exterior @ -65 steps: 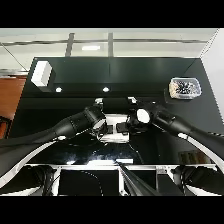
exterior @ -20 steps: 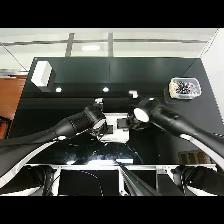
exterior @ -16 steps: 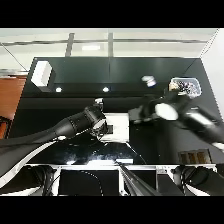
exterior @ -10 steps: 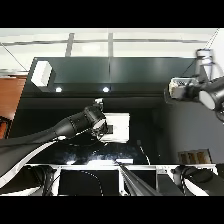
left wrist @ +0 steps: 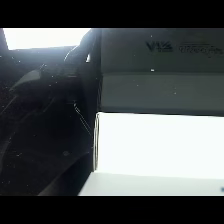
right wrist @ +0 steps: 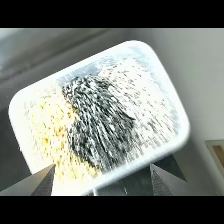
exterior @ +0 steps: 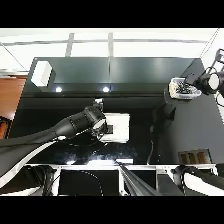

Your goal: Fold the box and place the chain.

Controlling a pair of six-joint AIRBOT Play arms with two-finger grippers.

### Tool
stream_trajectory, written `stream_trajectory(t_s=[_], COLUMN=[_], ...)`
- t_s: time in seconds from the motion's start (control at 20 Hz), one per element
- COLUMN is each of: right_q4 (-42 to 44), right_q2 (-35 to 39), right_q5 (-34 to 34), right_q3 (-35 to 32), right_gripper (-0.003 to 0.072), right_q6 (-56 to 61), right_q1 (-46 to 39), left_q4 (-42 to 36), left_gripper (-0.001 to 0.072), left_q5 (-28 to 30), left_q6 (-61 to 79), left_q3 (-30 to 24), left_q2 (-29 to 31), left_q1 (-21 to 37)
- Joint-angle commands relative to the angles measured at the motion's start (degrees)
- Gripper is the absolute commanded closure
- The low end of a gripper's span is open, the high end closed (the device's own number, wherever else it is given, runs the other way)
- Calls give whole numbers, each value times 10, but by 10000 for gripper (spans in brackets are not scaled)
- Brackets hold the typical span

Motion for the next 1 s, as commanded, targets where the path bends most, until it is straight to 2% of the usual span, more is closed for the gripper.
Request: stream_trajectory(t_s=[0.0,0.3,0.5,0.65,0.8,0.9,0.95], right_q4=[50,45,-10,4,38,49,49], right_q2=[-96,-188,-200,-201,-207,-209,-209], right_q5=[-10,8,33,23,14,16,17], right_q3=[59,122,122,122,122,122,124], right_gripper=[-34,-34,-34,-34,169,192,312], right_q6=[-68,-96,-96,-96,-96,-96,-96], right_q1=[-19,-19,-21,-22,-22,-22,-22], left_q4=[0,0,0,0,0,0,0], left_gripper=[679,679,679,679,679,680,679], left_q5=[-1,-3,-2,-3,-4,-5,-5], left_q6=[1,1,1,1,1,1,1], left_q3=[0,0,0,0,0,0,0], left_q2=[0,0,0,0,0,0,0], left_q1=[0,0,0,0,0,0,0])
